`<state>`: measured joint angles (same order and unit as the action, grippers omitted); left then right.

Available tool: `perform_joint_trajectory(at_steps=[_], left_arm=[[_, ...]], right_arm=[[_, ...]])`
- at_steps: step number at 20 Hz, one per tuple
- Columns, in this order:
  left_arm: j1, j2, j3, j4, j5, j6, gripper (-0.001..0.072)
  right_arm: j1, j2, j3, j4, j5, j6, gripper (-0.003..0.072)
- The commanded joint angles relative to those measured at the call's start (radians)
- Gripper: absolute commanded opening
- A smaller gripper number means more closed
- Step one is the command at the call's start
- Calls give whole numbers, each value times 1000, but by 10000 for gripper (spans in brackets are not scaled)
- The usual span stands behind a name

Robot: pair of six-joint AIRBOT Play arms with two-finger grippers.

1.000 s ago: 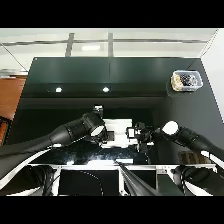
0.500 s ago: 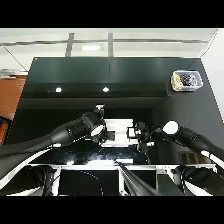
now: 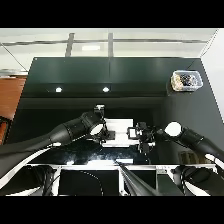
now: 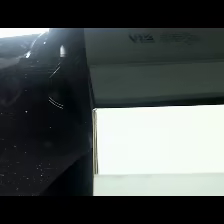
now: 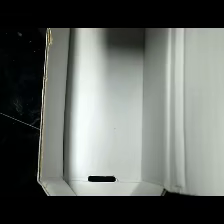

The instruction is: Fold the box and place the chain.

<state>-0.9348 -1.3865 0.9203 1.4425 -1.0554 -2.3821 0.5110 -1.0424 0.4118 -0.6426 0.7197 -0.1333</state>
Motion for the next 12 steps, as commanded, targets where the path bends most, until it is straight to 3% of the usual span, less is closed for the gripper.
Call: perform_joint_trajectory(at_steps=[1,12], left_arm=[[38,1,0,13,-25,0,29],[45,0,0,60,-25,0,28]], right_arm=[[0,94,1,-137,41,112,604],[0,67,0,-84,17,91,604]])
